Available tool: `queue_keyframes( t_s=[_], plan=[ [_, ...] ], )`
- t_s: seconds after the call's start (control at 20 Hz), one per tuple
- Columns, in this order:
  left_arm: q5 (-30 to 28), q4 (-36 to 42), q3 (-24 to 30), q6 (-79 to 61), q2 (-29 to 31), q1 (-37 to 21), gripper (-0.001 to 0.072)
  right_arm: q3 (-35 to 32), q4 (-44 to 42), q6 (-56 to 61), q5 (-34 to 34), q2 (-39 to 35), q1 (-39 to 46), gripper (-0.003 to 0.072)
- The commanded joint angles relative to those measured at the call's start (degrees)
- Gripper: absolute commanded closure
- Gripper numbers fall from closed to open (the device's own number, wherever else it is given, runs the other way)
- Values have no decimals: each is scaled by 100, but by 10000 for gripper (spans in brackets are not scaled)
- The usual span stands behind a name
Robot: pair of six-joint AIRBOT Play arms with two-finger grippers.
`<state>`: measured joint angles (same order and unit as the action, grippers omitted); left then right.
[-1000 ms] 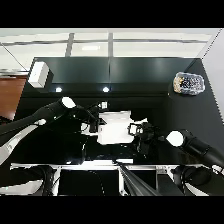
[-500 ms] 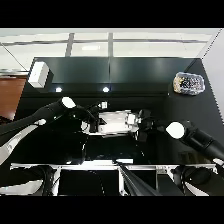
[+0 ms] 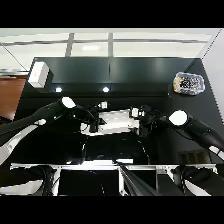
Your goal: Fold the box and place the chain.
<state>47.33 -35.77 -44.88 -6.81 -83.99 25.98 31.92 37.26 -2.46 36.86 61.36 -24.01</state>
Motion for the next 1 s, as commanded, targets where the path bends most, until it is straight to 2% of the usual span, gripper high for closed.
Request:
queue_keyframes(
  t_s=[0.0, 0.3, 0.6, 0.95],
  plan=[
    [2, -2, -2, -2, -2, 4, 684, 9, -960, -1108, 197, 264, 201, -12],
    [2, -2, -2, -2, -2, 4, 684, 9, -1534, -1602, 588, 686, 133, -12],
    [2, -2, -2, -2, -2, 4, 684, 2, -560, -1185, 492, 715, 103, -12],
    [2, -2, -2, -4, -2, 4, 684, 2, -568, -1150, 439, 979, 90, -12]
  ],
)
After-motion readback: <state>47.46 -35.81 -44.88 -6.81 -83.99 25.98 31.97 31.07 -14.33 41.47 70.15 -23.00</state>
